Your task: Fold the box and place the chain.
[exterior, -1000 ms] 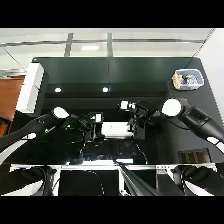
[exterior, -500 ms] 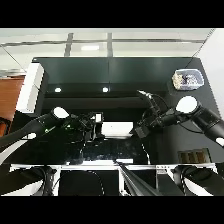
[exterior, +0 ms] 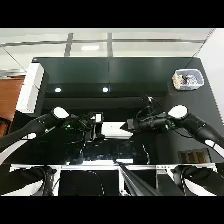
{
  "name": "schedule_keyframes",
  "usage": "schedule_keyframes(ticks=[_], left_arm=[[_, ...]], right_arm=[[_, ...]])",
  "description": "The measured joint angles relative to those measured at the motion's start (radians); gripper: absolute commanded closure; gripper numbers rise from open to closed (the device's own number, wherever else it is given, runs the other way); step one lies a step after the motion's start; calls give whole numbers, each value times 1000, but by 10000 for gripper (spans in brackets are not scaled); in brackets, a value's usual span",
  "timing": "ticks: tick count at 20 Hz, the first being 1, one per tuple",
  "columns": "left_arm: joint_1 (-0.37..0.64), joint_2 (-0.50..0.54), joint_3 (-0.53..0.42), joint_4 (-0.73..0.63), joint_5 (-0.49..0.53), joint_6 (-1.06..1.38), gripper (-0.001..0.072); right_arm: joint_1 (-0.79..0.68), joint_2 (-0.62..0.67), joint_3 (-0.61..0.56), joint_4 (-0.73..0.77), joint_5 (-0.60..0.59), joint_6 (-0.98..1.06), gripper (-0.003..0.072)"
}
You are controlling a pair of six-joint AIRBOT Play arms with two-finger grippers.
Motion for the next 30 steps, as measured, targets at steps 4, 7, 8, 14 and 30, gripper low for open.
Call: schedule_keyframes(ticks=[4,7,8,14,30], left_arm=[[0,0,0,0,0,0,341],[0,0,0,0,0,0,341],[0,0,0,0,0,0,341],[0,0,0,1,1,1,341],[8,27,32,70,-6,-84,-3]], right_arm=[[4,-29,-4,20,6,11,669],[5,-41,-4,21,12,14,669],[5,-48,-4,17,13,14,669],[5,-116,-3,9,3,17,668],[-287,64,212,-167,331,-64,669]])
